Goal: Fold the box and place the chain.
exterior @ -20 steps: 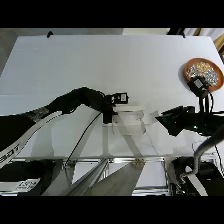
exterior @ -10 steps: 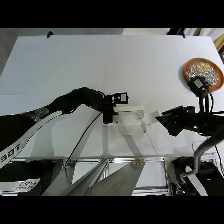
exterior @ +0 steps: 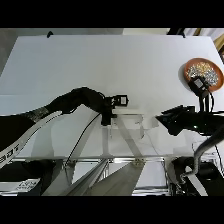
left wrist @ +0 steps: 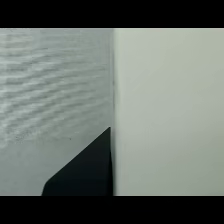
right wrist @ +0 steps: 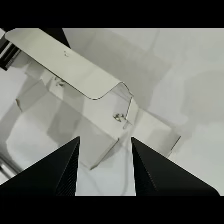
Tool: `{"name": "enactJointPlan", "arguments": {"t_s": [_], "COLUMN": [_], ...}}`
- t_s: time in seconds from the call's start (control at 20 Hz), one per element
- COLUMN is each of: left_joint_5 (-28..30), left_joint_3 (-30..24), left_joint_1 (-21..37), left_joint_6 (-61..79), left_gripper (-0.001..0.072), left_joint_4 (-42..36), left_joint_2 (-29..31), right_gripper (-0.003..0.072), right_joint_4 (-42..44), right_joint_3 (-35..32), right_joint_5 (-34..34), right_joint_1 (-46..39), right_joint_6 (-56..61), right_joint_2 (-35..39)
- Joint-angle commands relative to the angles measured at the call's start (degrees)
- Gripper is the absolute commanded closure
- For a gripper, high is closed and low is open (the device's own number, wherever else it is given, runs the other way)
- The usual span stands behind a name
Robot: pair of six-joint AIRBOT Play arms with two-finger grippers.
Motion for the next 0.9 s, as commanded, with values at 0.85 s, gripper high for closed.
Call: {"name": "enactJointPlan", "arguments": {"t_s": [0.85], "left_joint_5": [-2.36], "left_joint_3": [0.02], "left_joint_1": [-0.02], "left_joint_6": [0.00], "left_gripper": [0.0704], "left_joint_4": [-0.24], "left_joint_2": [0.11], "right_gripper": [0.0331], "right_joint_4": [0.00], "right_joint_3": [-0.07], "right_joint_5": [-0.28], "right_joint_1": [0.02], "right_joint_6": [0.02], "right_joint_2": [0.07]}}
